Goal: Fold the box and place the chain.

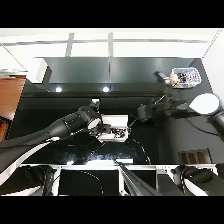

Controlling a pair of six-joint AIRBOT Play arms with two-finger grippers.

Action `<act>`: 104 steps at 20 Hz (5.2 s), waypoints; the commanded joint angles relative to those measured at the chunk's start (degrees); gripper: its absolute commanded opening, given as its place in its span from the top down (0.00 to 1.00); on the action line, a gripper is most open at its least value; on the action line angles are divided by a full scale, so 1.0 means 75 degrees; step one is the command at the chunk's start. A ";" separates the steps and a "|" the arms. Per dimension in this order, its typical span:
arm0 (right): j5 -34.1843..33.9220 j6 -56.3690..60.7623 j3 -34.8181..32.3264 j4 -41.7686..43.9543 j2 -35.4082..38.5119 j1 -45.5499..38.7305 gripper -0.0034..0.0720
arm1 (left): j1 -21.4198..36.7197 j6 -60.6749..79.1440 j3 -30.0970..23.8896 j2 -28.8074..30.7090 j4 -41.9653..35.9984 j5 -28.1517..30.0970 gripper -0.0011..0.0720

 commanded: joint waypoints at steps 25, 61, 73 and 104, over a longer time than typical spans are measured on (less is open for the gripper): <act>-0.0909 0.1897 0.4453 -0.2804 -0.6105 -0.3150 0.90 | 0.0003 0.0006 0.0000 0.0000 0.0006 -0.0009 0.94; -0.0772 -0.0134 0.0265 0.1425 0.0041 0.2043 0.90 | 0.0003 0.0003 0.0000 0.0000 0.0003 -0.0009 0.94; 0.1250 -0.1166 0.0230 0.0539 0.0236 0.0221 0.29 | 0.0003 0.0006 0.0000 0.0000 0.0003 -0.0017 0.94; -0.2582 -1.3062 -0.3110 0.3334 -0.1381 0.1029 0.02 | 0.0003 0.0003 0.0000 0.0000 0.0000 -0.0009 0.94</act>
